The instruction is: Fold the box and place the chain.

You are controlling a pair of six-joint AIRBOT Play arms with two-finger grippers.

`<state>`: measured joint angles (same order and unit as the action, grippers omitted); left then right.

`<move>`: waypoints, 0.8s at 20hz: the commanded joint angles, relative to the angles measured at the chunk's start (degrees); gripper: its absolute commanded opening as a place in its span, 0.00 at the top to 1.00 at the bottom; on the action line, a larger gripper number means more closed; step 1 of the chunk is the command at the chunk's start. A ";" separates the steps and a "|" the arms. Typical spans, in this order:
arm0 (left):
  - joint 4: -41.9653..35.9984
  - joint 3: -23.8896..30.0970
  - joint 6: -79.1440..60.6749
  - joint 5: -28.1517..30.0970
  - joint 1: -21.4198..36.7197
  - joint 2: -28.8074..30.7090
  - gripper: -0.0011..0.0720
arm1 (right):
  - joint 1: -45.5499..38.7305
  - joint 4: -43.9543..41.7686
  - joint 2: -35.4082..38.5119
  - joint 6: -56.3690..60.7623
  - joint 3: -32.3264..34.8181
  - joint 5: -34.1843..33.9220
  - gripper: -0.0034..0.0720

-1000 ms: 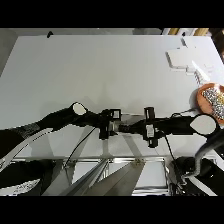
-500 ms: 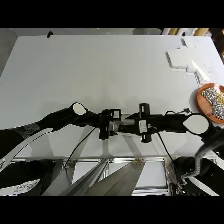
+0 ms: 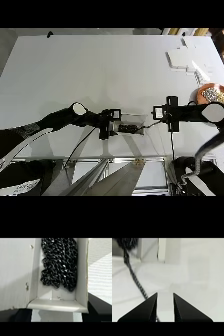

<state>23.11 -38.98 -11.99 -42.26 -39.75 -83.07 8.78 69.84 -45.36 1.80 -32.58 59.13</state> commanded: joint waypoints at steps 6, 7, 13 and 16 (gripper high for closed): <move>0.00 -0.04 -0.02 0.02 0.02 0.04 0.45 | -3.30 5.57 -12.87 -3.54 1.53 -3.39 0.66; 0.00 -0.04 -0.02 0.02 0.02 0.04 0.45 | -3.30 5.55 -14.03 -4.11 1.53 -3.41 0.66; 0.00 -0.04 0.00 0.02 0.02 0.04 0.45 | -3.30 5.40 -18.16 -8.39 1.53 -4.59 0.67; 0.00 -0.04 -0.02 0.02 0.02 0.04 0.45 | -3.30 5.40 -18.23 -8.52 1.53 -6.80 0.73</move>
